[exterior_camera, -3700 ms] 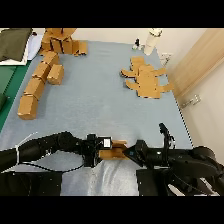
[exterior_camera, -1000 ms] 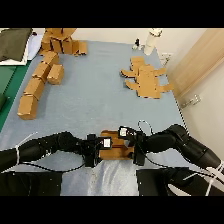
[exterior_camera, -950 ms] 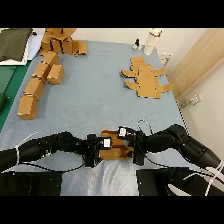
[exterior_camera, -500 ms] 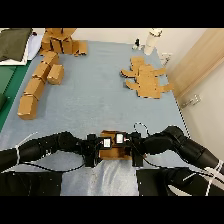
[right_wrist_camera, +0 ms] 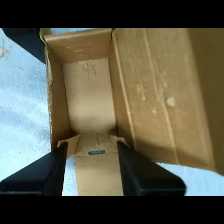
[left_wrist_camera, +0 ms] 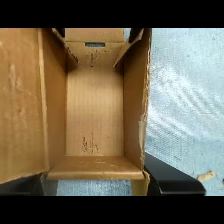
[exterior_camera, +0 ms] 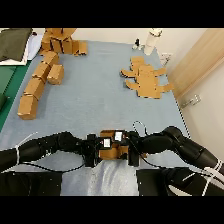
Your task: Fold the box.
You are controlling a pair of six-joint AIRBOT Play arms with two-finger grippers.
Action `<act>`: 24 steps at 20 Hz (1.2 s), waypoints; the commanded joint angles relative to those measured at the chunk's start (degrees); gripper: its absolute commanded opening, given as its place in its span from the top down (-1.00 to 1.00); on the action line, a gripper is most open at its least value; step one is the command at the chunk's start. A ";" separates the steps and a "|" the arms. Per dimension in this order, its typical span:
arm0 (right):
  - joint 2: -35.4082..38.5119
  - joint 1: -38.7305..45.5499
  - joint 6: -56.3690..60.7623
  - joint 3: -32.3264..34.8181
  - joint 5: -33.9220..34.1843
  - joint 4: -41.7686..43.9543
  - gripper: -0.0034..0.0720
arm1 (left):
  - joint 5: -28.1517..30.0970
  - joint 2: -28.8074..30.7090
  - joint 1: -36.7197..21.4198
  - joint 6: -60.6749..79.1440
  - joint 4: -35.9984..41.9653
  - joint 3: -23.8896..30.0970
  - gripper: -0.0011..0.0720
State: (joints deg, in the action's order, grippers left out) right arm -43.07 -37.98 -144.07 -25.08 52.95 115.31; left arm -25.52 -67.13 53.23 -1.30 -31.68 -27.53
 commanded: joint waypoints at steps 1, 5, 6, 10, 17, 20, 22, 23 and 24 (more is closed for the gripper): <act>-0.92 -0.02 0.02 0.04 -0.31 1.03 -0.49 | 0.00 0.00 -0.02 0.04 -0.02 -0.02 -0.46; -0.81 0.07 1.51 0.02 1.11 -0.31 -0.38 | 0.00 0.00 -0.02 0.04 -0.02 -0.02 -0.46; -0.26 0.07 5.75 -0.11 3.10 -2.16 -0.05 | -0.02 0.00 -0.02 0.04 -0.02 -0.02 -0.46; 3.45 0.07 38.62 -4.35 22.43 -17.70 0.90 | 0.00 0.00 -0.02 0.04 -0.02 -0.02 -0.46; 13.73 8.00 79.73 -6.34 33.99 -39.15 0.91 | -0.02 0.00 -0.02 0.04 -0.02 -0.02 -0.46; 12.13 13.75 79.49 -0.44 26.14 -29.99 0.91 | 0.00 0.00 -0.02 0.04 -0.02 -0.02 -0.46; 11.04 14.05 79.54 3.41 18.45 -24.76 0.91 | -0.02 0.00 -0.02 0.04 -0.02 -0.02 -0.46; 10.19 14.05 79.52 4.96 15.04 -21.53 0.91 | 0.00 0.00 -0.02 0.04 -0.02 -0.02 -0.46; 9.27 14.03 79.32 5.99 12.57 -18.71 0.91 | 0.00 0.00 -0.02 0.04 -0.02 -0.02 -0.46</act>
